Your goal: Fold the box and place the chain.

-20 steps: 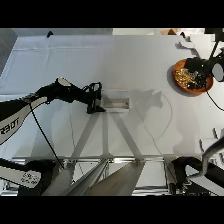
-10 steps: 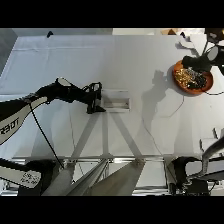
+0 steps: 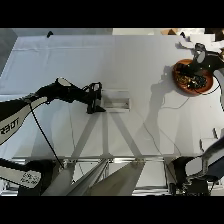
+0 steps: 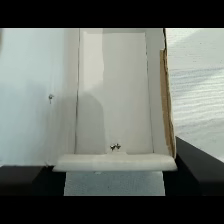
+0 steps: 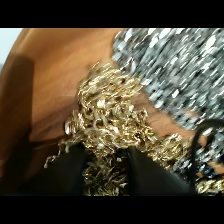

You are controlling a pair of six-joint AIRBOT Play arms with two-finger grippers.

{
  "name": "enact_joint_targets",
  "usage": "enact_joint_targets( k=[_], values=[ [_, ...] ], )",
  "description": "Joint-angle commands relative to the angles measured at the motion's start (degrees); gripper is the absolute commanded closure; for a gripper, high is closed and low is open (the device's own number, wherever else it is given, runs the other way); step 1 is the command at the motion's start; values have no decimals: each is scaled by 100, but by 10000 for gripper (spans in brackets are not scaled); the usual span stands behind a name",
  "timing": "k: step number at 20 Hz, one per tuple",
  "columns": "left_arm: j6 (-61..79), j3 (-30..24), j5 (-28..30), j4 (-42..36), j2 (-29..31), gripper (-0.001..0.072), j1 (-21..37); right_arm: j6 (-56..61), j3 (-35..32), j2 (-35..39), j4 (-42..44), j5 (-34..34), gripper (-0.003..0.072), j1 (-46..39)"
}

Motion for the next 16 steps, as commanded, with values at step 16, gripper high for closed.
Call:
enact_joint_targets(
  k=[16],
  values=[
    [2,0,0,2,4,216,2,-822,-227,1635,-92,1993,687,396]
  ],
)
